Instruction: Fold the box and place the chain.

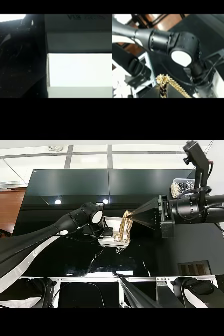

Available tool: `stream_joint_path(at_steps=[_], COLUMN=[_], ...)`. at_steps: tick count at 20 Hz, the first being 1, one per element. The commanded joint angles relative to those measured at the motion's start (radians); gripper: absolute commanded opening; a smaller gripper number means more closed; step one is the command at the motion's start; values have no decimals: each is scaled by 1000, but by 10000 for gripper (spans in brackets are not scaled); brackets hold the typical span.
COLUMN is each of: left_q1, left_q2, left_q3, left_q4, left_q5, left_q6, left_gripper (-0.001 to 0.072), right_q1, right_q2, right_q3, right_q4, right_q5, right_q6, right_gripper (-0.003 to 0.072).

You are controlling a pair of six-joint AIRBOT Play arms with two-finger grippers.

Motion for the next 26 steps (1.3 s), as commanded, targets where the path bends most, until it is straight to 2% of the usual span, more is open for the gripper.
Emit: stream_joint_path(at_steps=[1, 6, 11, 15, 16, 17, 18, 21, 26], left_q1=[0, 0, 0, 0, 0, 0, 0, 0, 0], left_q2=[-1, -1, -1, -1, -1, -1, -1, -1, -3], left_q3=[0, 0, 0, 0, 0, 0, 0, 0, 0], left_q4=[0, 0, 0, 0, 0, 0, 0, 0, 2], left_q5=[0, -1, -1, 0, 1, 1, 1, -3, -1], left_q6=[0, 0, 0, 0, 0, 0, 0, 0, 1], left_gripper=[31, 31, 31, 31, 31, 31, 31, 31, 31], right_q1=[17, 39, 108, 153, 155, 153, 141, 33, -240], right_q2=[-7, -56, -146, -212, -219, -219, -219, -206, -171], right_q3=[1, -25, -153, -232, -232, -232, -230, -206, -201], right_q4=[13, -105, -247, -272, -287, -301, -314, -384, -662], right_q5=[-60, -57, -127, -220, -217, -221, -219, -92, 217], right_q6=[-7, 21, 43, 43, 47, 60, 63, 88, 219], right_gripper=[8, 8, 9, 18, 106, 261, 271, 271, 271])
